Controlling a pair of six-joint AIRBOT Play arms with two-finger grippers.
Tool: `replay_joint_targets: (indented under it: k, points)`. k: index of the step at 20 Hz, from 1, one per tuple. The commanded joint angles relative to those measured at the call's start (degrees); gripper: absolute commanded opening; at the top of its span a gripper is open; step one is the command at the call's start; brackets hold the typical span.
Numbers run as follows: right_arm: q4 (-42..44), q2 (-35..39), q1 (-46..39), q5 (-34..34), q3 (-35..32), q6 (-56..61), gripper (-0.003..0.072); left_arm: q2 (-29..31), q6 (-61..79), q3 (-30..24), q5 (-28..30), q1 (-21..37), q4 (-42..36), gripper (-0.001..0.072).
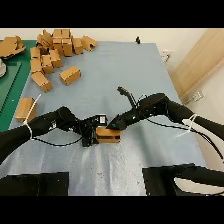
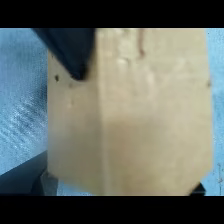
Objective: Fold the box.
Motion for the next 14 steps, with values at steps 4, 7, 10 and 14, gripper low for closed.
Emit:
replay_joint_targets:
  k: [4,7,10,14]
  points:
    - [-27.74,9.97,11.45,12.04,-1.44,8.13,0.0007,0.02,0.02,0.0,0.02,0.0,0.04,0.0214]
    - [-32.68,11.58,13.99,16.63,-1.97,8.35,0.0007,0.02,0.02,0.0,0.02,0.0,0.02,0.0214]
    - [-37.05,12.37,17.16,18.86,-1.97,6.4,0.0007,0.04,0.02,0.0,0.02,0.0,0.02,0.0214]
    - [-38.07,11.61,19.32,18.93,-1.95,4.26,0.0139,0.04,0.02,0.0,0.02,0.0,0.02,0.0214]
